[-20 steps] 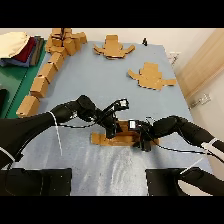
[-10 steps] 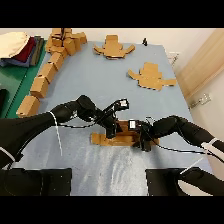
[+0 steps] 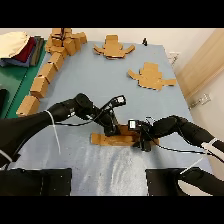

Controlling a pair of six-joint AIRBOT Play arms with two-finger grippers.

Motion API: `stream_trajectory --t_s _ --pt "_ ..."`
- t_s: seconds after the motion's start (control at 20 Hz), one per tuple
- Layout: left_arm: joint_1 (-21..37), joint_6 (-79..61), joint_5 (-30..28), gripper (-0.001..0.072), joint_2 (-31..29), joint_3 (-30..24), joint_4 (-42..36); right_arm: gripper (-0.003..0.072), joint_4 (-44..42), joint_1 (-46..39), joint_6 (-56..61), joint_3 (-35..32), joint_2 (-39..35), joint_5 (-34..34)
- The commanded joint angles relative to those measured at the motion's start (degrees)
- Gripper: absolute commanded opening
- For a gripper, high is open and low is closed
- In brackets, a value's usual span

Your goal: Fold the box.

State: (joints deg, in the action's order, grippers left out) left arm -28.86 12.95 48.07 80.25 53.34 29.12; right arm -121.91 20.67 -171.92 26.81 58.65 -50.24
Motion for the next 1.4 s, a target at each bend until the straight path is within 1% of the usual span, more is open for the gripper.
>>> stream_trajectory --t_s 0.0,0.05,0.1,0.15,0.2,0.25,0.3,0.35,0.4,0.45,0.55,0.6,0.65,0.75,0.9,1.1,1.35 --pt "3.15 16.20 5.49 0.0535 -4.48 0.17 10.75 0.0514 -0.02 0.04 0.00 0.02 -0.04 -0.48" --pt "4.26 22.08 8.98 0.0534 -6.36 0.17 14.97 0.0513 -0.02 0.07 0.00 0.02 -0.04 -0.48" --pt "5.25 28.13 13.81 0.0519 -7.98 0.17 18.49 0.0513 0.00 0.04 0.00 0.02 -0.04 -0.48" --pt "5.77 36.20 18.38 0.0240 -8.85 0.15 20.94 0.0513 -0.02 0.07 0.00 0.02 -0.04 -0.48" --pt "5.70 41.24 23.12 0.0021 -8.92 0.11 21.40 0.0513 -0.02 0.04 0.00 0.02 -0.04 -0.48" --pt "5.20 43.80 26.23 0.0015 -8.81 -0.44 19.54 0.0513 -0.02 0.07 0.00 0.02 -0.04 -0.48" --pt "4.35 44.78 26.47 0.0015 -8.81 -1.66 14.84 0.0513 0.00 0.04 0.00 0.02 -0.04 -0.72" --pt "3.39 44.59 23.93 0.0015 -8.79 -3.04 8.70 0.0513 -0.02 0.07 0.00 0.02 -0.04 -0.90" --pt "2.27 43.74 19.12 0.0015 -8.68 -4.46 2.01 0.0514 -0.02 0.04 0.00 0.02 -0.04 -0.87" --pt "1.40 42.66 14.29 0.0015 -8.31 -5.05 -2.93 0.0513 -0.02 0.07 0.00 0.02 -0.04 -0.90" --pt "1.03 40.00 6.12 0.0015 -6.47 -4.37 -10.69 0.0513 -0.02 0.07 0.00 0.02 -0.04 -0.92" --pt "1.27 38.84 3.23 0.0015 -5.29 -3.52 -13.33 0.0514 -0.02 0.04 -0.02 0.02 -0.04 -1.05" --pt "1.44 38.91 1.05 0.0015 -4.11 -2.54 -14.43 0.0513 -0.02 0.07 -0.02 0.02 -0.04 -1.07" --pt "1.44 39.21 -2.97 0.0014 -1.62 -0.81 -13.84 0.0513 -0.02 0.04 -0.02 0.02 -0.04 -1.07" --pt "1.44 39.63 -5.77 0.0014 2.29 -0.42 -12.74 0.0513 0.00 0.04 -0.02 0.02 -0.04 -1.05" --pt "1.44 42.12 -6.86 0.0014 6.05 -0.42 -9.14 0.0513 0.02 0.04 -0.02 0.02 -0.04 -1.05" --pt "1.44 42.84 -7.52 0.0013 6.49 -0.20 -7.87 0.0513 0.02 0.04 -0.02 0.02 -0.04 -1.05"
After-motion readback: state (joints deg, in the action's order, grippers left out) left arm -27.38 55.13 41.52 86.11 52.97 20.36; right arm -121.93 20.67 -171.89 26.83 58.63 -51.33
